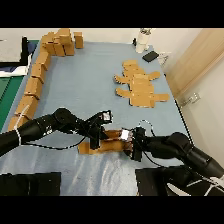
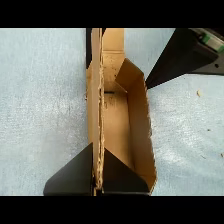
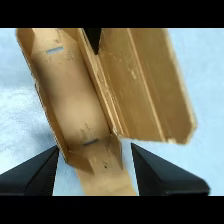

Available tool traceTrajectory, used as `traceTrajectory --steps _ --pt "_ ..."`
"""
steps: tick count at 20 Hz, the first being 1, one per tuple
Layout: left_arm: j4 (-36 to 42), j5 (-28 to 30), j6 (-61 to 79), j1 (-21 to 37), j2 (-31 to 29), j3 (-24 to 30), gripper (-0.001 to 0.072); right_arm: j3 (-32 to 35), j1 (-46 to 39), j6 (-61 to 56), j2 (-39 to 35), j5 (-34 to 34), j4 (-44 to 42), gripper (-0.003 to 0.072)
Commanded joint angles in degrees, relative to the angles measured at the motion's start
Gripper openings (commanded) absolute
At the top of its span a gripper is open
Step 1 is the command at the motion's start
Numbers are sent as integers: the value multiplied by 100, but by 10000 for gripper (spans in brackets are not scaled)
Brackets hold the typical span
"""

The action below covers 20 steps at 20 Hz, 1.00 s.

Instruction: Fold the box.

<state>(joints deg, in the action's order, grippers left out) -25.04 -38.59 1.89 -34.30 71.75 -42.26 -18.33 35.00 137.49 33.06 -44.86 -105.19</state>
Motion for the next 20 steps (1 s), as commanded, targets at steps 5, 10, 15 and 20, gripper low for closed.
traceTrajectory --steps 5,10,15,20 --pt "-2 2 2 0 4 -4 11 -527 -863 2114 1425 -560 -1659 712" --pt "-2 0 2 0 2 -4 12 -557 -896 2111 1674 -667 -1639 712" --pt "-2 0 2 0 4 -4 11 -564 -1073 1897 1547 -883 -1410 709" --pt "-2 2 2 0 4 -4 12 -564 -1071 1897 1508 -876 -1403 709"
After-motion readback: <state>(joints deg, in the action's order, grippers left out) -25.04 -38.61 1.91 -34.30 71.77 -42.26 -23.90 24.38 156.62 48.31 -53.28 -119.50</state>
